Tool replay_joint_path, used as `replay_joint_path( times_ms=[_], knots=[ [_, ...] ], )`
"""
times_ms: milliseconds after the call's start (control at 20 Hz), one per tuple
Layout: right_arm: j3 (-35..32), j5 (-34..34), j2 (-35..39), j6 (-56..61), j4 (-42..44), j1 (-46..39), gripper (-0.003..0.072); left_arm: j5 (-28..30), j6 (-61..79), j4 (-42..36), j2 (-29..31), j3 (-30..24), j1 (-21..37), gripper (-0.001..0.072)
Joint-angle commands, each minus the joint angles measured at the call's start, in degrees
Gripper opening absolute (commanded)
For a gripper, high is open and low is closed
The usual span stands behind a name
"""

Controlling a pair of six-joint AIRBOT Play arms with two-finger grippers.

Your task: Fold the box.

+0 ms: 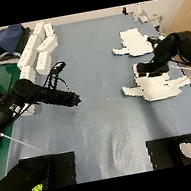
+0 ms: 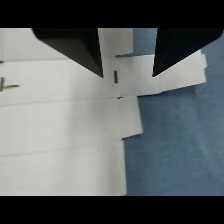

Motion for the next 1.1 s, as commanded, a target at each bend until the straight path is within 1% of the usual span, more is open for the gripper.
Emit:
replay_joint_path(
  times_ms=[0,50,100,150,250,400,550,600,750,850,1000,1050],
  knots=[
    [5.0,-7.0,0.0,3.8,-15.7,-6.1,0.0465,1.6,0.0,-0.3,0.0,0.0,0.0,0.0012],
    [5.4,-8.1,0.0,3.3,-17.6,-10.3,0.0464,2.0,0.0,-0.3,0.0,0.0,0.0,0.0012],
    [5.4,-8.2,-0.3,1.6,-17.4,-14.9,0.0465,2.1,0.0,-0.3,0.0,0.0,0.0,0.0012],
    [5.4,-8.2,-1.0,-0.5,-16.1,-20.4,0.0465,2.1,0.0,-0.3,0.0,0.0,0.0,0.0012],
    [5.4,-7.5,-3.1,-7.3,-10.5,-30.8,0.0465,2.1,0.0,-0.3,0.0,0.0,0.0,0.0012],
    [6.5,-7.4,-8.1,-21.6,2.7,-44.9,0.0465,1.4,0.0,-0.5,0.0,0.0,0.0,0.0012],
    [10.1,-9.6,-13.7,-31.1,21.2,-54.3,0.0465,1.5,0.0,-0.5,0.0,0.0,0.0,0.0012],
    [12.0,-11.3,-15.6,-33.4,25.1,-55.8,0.0464,1.5,0.0,-0.5,0.0,0.0,0.0,0.0012],
    [17.3,-17.6,-22.5,-36.2,27.3,-56.8,0.0464,1.7,0.0,-0.5,0.0,0.0,0.0,0.0012],
    [18.9,-19.9,-26.6,-38.4,29.8,-56.4,0.0464,2.1,0.0,-0.5,0.0,0.0,0.0,0.0012],
    [20.0,-22.2,-30.9,-39.3,30.4,-55.9,0.046,2.1,0.0,-0.5,0.0,0.0,0.0,0.0012],
    [20.0,-22.9,-31.6,-39.8,30.8,-55.8,0.041,2.1,0.0,-0.5,0.0,0.0,0.0,0.0012]
  ],
)
